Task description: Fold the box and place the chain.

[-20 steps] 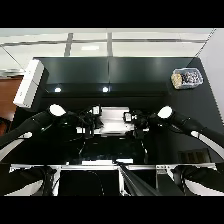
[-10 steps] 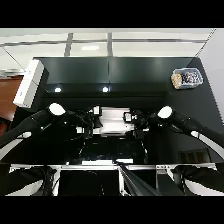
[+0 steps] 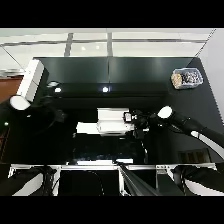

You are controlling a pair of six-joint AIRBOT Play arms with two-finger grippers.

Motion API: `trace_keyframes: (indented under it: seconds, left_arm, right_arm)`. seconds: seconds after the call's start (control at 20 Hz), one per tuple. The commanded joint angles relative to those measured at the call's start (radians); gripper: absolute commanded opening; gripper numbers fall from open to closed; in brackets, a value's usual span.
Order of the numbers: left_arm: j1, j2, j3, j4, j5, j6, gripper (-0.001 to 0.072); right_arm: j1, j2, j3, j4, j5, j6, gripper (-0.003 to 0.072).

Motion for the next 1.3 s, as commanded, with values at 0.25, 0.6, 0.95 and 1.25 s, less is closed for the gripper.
trace_keyframes:
  seconds: [0.25,0.6,0.95,1.25]
  left_arm:
    - [0.343,-0.175,-0.139,-0.382,-0.222,-0.135,0.0028]
    - [0.066,-0.325,-0.129,-0.517,-0.194,-0.011,0.0027]
    - [-0.039,-0.352,-0.036,-0.534,-0.23,0.054,0.0028]
    - [-0.041,-0.352,-0.021,-0.536,-0.278,0.085,0.0493]
  right_arm:
    - [0.001,-0.001,0.0,0.0,0.0,0.0,0.0266]
    - [0.001,-0.001,0.0,0.0,0.0,0.0,0.0267]
    - [0.001,-0.001,0.0,0.0,0.0,0.0,0.0266]
    - [0.001,-0.001,0.0,0.0,0.0,0.0,0.0267]
